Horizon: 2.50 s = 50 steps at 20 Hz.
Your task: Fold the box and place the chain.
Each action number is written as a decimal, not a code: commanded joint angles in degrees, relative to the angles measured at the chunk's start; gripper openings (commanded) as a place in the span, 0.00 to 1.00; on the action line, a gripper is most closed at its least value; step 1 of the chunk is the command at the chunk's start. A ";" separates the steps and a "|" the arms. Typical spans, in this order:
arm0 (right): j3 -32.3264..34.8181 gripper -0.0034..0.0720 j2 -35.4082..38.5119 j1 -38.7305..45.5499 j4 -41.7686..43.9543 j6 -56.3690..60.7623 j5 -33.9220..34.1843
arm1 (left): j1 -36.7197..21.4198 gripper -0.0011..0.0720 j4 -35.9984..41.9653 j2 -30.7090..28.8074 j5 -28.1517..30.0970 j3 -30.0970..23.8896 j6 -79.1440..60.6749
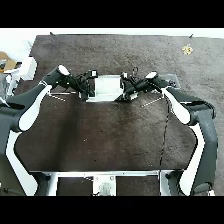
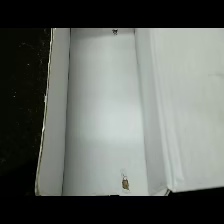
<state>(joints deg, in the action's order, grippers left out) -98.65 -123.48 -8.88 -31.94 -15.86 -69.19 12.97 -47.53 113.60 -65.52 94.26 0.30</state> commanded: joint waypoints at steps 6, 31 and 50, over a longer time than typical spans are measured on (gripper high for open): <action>-0.02 0.71 -0.04 -0.02 0.02 0.02 0.00 | 0.11 0.14 9.44 1.42 -0.31 -0.28 -0.50; -0.02 0.71 -0.04 -0.04 0.02 0.02 -0.02 | 0.07 0.98 10.58 2.82 0.55 -0.20 -1.97; -0.02 0.71 -0.04 -0.02 0.02 0.02 0.00 | -13.75 0.03 -4.26 -12.92 -9.18 3.04 55.93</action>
<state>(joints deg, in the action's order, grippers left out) -98.65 -123.50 -8.95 -31.94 -15.86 -69.25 0.32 -45.01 103.26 -75.55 97.25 42.98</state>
